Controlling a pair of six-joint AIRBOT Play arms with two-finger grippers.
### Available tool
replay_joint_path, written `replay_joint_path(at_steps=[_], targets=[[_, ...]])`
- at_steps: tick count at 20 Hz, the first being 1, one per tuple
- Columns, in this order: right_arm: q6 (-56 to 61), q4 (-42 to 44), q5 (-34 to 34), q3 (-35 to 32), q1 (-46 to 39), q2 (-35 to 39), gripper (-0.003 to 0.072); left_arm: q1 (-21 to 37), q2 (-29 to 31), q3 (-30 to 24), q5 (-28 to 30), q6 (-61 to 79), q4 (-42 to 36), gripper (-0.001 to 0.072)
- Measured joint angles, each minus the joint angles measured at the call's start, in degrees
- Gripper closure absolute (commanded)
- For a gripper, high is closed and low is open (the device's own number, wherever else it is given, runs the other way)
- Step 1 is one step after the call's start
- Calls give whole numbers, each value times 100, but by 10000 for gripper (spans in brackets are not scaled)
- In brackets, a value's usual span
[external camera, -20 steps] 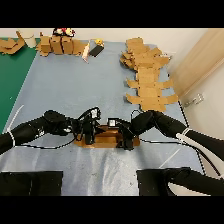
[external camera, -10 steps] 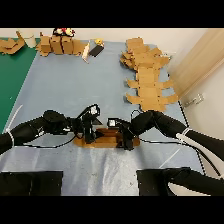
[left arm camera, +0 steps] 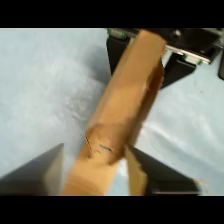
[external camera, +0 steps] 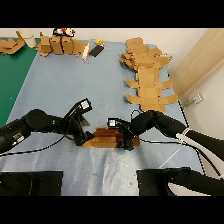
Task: Fold the box.
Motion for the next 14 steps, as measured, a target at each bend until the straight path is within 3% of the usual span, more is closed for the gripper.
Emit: replay_joint_path(at_steps=[1,3,6,10,14], targets=[[0,0,0,0,0,0,146,-2,125,0,-289,-468,223,700],[0,0,-2,0,0,0,146,-2,293,0,-901,-1390,385,700],[0,-2,-2,0,0,-2,146,-81,339,0,-1207,-2677,-205,699],[0,-4,-22,0,0,0,146,-251,118,7,-686,-3475,-1300,700],[0,-2,-39,0,0,0,146,-299,-356,63,103,-3742,-1779,700]])
